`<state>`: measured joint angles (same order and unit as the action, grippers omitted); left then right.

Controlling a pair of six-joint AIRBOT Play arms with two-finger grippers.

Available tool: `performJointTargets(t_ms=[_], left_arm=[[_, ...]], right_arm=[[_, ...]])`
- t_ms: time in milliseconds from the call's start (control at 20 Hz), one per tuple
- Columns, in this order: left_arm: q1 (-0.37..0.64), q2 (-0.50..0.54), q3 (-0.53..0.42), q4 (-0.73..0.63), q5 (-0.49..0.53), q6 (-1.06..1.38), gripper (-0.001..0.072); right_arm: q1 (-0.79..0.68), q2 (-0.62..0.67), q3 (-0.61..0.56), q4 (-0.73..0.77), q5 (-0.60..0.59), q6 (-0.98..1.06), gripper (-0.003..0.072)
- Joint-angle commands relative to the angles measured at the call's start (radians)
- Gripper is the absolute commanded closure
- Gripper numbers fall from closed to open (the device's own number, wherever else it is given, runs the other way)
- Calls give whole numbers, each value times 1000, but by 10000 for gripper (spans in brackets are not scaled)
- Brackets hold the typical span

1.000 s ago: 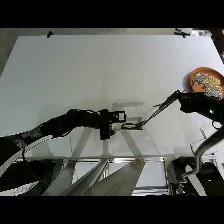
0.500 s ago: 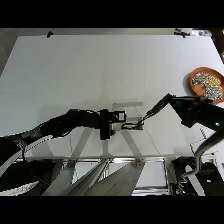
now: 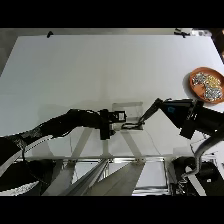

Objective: Fold the box and place the chain.

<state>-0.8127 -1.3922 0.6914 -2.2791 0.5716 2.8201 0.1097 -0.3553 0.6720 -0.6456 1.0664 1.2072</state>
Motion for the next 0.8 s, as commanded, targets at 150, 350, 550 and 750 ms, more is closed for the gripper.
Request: performJointTargets(t_ms=[150, 350, 550, 750], left_arm=[[1, -1, 0, 0, 0, 0, 455], [1, -1, 0, 0, 0, 0, 455], [1, -1, 0, 0, 0, 0, 455], [1, -1, 0, 0, 0, 0, 455]], right_arm=[[187, -91, -27, -179, -61, 82, 672], [234, -127, -111, -280, -126, 132, 672], [234, -184, -184, -251, -263, 132, 672], [257, -286, -196, -211, -319, 123, 672]])
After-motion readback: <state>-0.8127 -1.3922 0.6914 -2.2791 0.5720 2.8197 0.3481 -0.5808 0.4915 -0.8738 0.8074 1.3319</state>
